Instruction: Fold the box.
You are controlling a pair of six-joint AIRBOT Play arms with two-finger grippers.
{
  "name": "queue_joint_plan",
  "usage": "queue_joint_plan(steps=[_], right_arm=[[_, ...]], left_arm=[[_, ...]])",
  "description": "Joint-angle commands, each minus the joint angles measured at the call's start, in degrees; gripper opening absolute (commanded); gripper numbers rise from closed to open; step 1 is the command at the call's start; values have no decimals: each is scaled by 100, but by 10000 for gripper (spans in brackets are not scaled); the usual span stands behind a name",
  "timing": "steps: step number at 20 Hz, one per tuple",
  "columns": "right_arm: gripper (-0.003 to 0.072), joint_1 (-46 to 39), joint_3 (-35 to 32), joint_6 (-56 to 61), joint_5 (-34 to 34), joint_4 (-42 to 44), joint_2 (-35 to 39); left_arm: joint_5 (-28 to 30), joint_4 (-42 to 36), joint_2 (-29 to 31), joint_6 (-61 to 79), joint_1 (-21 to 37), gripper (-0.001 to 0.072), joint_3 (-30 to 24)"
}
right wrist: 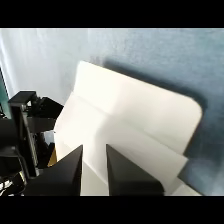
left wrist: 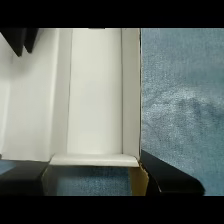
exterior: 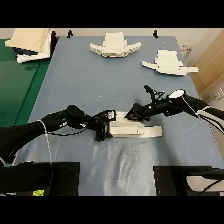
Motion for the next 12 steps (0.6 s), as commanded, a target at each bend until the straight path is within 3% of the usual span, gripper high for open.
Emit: queue_joint_plan(steps=[1, 6, 9, 12], right_arm=[[226, 85, 31, -103, -96, -166, -245], [226, 83, 140, -378, -11, -164, -15], [227, 83, 275, -623, -13, -258, 643], [226, 83, 302, -651, 24, -986, 1526]], left_arm=[[0, 4, -4, 20, 0, 363, 4], [0, 4, -4, 20, 0, 363, 4], [0, 4, -4, 20, 0, 363, 4], [0, 4, -4, 20, 0, 363, 4]])
